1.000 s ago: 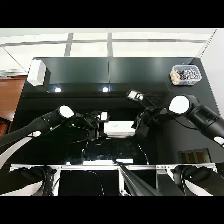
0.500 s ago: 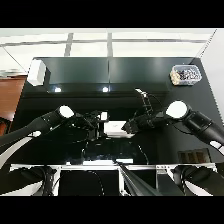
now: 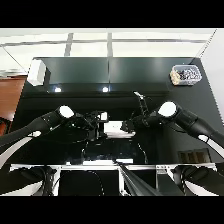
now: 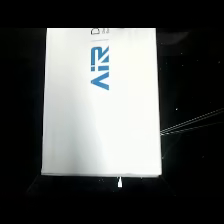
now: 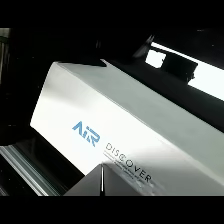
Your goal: Fold the box and place the chain.
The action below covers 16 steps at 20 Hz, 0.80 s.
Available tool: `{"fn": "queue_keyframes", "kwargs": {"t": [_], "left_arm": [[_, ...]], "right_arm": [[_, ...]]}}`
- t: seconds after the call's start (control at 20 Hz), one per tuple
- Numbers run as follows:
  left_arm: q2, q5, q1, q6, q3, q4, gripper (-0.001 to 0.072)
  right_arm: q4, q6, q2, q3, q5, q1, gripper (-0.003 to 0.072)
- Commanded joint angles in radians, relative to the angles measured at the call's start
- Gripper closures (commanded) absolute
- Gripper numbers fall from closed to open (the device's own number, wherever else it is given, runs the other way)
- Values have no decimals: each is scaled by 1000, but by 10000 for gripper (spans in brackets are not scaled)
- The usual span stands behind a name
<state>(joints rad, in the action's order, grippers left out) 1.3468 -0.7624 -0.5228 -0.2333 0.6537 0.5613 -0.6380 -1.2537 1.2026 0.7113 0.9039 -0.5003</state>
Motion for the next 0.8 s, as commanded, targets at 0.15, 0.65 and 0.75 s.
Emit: {"fn": "queue_keyframes", "kwargs": {"t": [0.15,0.65,0.75], "left_arm": [[1,0,0,1,1,0,360],[1,0,0,1,1,0,360],[1,0,0,1,1,0,360]], "right_arm": [[-10,0,20,-1,-7,-1,675],[-54,0,20,-1,-19,-1,675],[-52,18,20,-1,-15,-1,675]]}}
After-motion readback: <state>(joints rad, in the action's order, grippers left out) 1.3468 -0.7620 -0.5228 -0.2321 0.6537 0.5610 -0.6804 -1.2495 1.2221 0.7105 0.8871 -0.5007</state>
